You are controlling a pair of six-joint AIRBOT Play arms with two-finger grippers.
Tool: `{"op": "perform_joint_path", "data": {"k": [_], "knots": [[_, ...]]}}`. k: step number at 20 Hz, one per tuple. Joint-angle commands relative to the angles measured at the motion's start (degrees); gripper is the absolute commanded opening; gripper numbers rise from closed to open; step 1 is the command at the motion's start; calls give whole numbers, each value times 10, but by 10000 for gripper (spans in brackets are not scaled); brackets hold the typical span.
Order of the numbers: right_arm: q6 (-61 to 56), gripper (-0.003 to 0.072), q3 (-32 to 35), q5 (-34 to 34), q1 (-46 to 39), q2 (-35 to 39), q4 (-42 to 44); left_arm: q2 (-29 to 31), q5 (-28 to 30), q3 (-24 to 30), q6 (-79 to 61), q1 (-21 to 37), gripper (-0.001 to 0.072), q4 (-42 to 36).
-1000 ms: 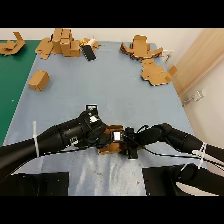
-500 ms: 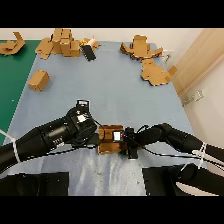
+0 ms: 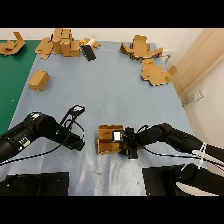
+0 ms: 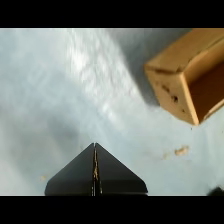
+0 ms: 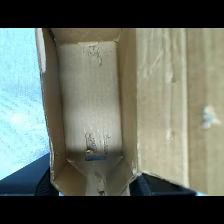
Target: Fold the box.
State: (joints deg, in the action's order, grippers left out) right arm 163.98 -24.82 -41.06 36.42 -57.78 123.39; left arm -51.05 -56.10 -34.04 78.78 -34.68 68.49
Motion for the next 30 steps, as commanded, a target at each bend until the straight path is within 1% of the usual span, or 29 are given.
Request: {"op": "perform_joint_path", "data": {"k": [1,2,3,4,5,7,9,11,15,19,23,25,26,27,29,30], "knots": [[0,469,0,0,0,0,0,-4,147,28,-283,45,11,-38],[0,469,0,0,0,0,0,-12,157,28,-397,35,13,-38],[0,469,0,0,0,0,0,-19,156,28,-499,25,110,-38],[0,469,0,0,0,0,0,-24,155,28,-552,15,496,-40],[0,469,0,0,0,0,0,-29,156,28,-568,8,685,-42],[0,469,0,0,0,0,0,-40,157,28,-569,-5,687,-76],[0,469,0,0,0,0,0,-43,156,28,-610,-24,688,-124],[0,469,0,0,0,0,0,-45,156,28,-619,-43,688,-144],[0,469,0,0,0,0,0,-68,150,28,-619,-62,688,-146],[0,469,0,0,0,0,0,-86,156,28,-603,-64,685,-147],[0,469,0,0,0,0,0,-86,136,28,-556,-62,686,-142],[0,469,0,0,0,0,0,-79,126,32,-541,-50,686,-155],[0,469,0,0,0,0,0,-64,125,49,-575,-38,686,-182],[0,469,0,0,0,0,0,-42,132,75,-628,-24,686,-234],[0,469,0,0,0,0,0,5,151,139,-783,9,686,-376],[0,468,0,0,0,0,0,17,166,166,-860,12,687,-437]]}}
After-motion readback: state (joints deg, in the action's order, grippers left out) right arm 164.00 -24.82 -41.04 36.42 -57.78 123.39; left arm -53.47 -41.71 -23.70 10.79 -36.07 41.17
